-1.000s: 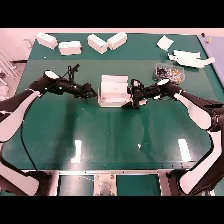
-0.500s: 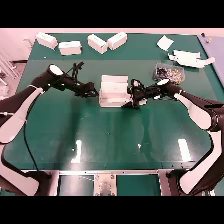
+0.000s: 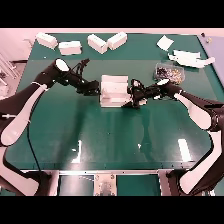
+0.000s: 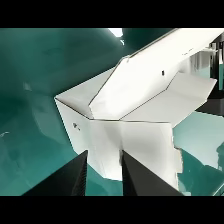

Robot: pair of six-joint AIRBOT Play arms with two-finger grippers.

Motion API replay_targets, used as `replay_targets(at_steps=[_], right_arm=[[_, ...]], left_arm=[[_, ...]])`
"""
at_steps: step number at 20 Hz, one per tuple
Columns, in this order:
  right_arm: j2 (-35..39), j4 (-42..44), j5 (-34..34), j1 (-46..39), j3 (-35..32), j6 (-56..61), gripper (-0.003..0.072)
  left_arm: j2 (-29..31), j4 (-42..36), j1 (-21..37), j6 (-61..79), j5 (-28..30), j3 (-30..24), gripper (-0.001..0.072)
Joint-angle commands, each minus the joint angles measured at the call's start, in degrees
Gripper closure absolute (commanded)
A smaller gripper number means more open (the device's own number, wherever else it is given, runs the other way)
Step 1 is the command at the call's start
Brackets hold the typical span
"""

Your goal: Fold the box and place the chain.

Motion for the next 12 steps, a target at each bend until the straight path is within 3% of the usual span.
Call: replay_targets(at_steps=[1, 2, 3, 12], right_arm=[[-0.02, 0.02, 0.02, 0.04, -0.02, 0.02, 0.0129], [-0.02, 0.02, 0.00, 0.04, -0.02, 0.02, 0.0129], [-0.02, 0.02, 0.02, 0.04, -0.02, 0.02, 0.0128], [-0.02, 0.02, 0.02, 0.04, -0.02, 0.02, 0.0128]], left_arm=[[0.02, 2.01, -0.92, -1.44, -0.42, 0.72, 0.0441], [0.02, 3.15, -1.55, -2.38, -0.20, 0.72, 0.0421], [0.02, 4.00, -2.14, -2.71, 0.13, 0.72, 0.0335], [0.02, 5.53, -3.02, -7.48, 0.85, 0.72, 0.0335]])
